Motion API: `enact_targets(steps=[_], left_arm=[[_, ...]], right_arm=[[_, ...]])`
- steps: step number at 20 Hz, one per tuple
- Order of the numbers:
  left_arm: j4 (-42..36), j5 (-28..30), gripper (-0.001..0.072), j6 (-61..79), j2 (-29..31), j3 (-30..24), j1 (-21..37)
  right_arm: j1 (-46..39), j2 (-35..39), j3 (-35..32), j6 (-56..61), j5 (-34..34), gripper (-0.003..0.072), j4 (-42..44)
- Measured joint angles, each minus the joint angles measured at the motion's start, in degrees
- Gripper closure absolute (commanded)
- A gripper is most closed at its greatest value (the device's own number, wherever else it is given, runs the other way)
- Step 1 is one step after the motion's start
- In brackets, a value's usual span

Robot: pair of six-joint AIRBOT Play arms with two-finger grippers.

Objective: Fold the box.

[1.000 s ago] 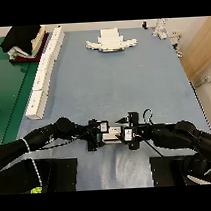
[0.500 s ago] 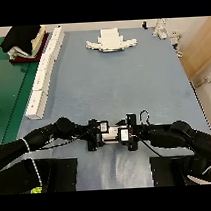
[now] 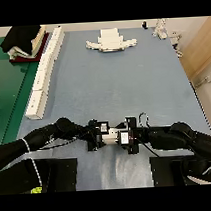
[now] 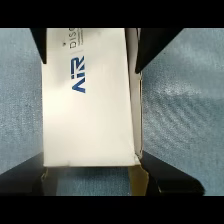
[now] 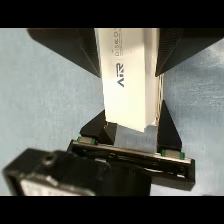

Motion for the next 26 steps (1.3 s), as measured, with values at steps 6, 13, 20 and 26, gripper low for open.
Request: enact_targets(steps=[6,13,20,26], left_arm=[[-0.09,0.09,0.0260,-0.04,0.00,0.00,0.00],[-0.11,0.13,0.0259,-0.09,0.00,0.00,0.00],[-0.11,0.15,0.0260,-0.17,0.00,0.00,0.00],[-0.15,0.20,0.0260,-0.28,0.00,0.00,0.00]], right_arm=[[0.07,3.96,0.00,10.47,0.33,0.0684,1.86],[1.29,2.86,-4.55,31.15,7.63,0.0684,8.37],[4.79,0.50,-9.20,35.71,14.47,0.0684,11.17],[5.70,-2.51,-10.16,36.81,16.44,0.0684,11.72]])
